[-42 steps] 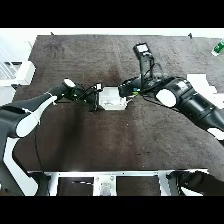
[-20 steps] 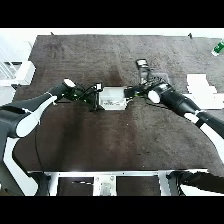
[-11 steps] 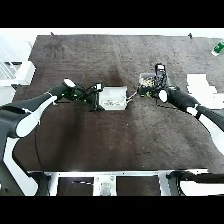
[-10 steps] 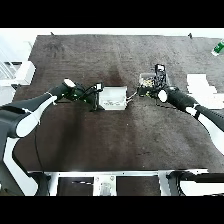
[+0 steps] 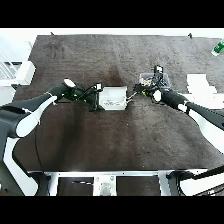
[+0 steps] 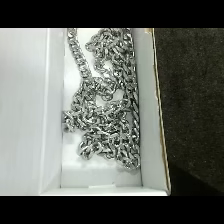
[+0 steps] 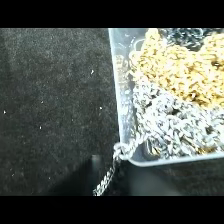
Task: Fold the box and place the chain.
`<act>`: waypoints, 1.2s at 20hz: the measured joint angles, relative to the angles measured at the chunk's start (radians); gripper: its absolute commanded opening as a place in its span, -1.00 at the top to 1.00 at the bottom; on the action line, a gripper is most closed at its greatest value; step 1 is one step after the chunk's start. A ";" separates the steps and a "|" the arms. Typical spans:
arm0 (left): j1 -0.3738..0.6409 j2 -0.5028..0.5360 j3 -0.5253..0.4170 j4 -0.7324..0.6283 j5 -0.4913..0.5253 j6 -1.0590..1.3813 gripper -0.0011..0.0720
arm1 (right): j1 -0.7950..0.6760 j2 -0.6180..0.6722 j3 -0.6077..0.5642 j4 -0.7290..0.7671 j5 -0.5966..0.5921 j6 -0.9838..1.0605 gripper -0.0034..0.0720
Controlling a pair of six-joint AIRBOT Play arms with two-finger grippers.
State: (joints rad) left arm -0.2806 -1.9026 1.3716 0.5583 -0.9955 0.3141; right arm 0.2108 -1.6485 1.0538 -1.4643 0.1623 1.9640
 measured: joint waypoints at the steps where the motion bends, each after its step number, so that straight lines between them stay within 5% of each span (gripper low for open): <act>1: 0.000 0.000 0.000 0.000 0.000 0.000 -0.31 | 0.000 -0.007 0.006 0.011 -0.002 0.000 0.88; 5: 0.000 0.000 0.000 0.000 0.000 0.000 -0.31 | 0.010 0.062 0.016 0.015 0.036 -0.023 0.88; 15: 0.000 0.000 0.000 0.000 0.000 0.000 -0.31 | 0.179 0.626 0.037 -0.007 0.294 -0.221 0.88; 24: 0.000 0.000 0.000 0.000 0.000 0.000 -0.31 | 0.364 0.700 0.095 -0.034 0.330 -0.224 0.88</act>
